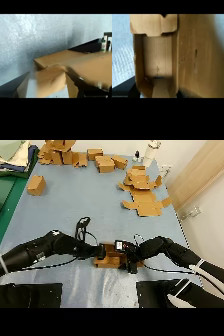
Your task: Fold the box.
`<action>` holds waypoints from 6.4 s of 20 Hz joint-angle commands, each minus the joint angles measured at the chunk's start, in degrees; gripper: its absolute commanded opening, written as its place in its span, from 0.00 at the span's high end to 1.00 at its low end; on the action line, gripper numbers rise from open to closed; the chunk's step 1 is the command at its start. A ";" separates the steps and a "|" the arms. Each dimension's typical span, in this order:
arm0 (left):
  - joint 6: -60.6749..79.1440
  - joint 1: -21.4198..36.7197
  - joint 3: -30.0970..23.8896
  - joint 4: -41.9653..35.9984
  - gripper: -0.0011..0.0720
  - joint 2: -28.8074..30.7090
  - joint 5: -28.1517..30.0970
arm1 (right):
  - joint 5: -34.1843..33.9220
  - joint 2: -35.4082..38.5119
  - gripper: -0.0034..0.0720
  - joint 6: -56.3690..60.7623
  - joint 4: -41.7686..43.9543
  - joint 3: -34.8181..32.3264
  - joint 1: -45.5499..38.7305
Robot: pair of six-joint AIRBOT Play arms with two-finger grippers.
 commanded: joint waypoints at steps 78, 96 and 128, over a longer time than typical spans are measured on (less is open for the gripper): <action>23.28 8.63 -3.32 -14.62 0.97 -0.79 -17.38 | 0.00 0.04 0.30 0.00 0.00 0.04 0.02; 20.28 15.78 -3.32 -12.00 0.50 -0.79 -14.88 | 0.02 0.04 0.30 0.00 0.00 0.04 0.02; -4.87 -0.33 1.18 0.63 0.18 -3.10 -3.80 | 0.00 0.02 0.30 0.00 0.00 0.04 0.04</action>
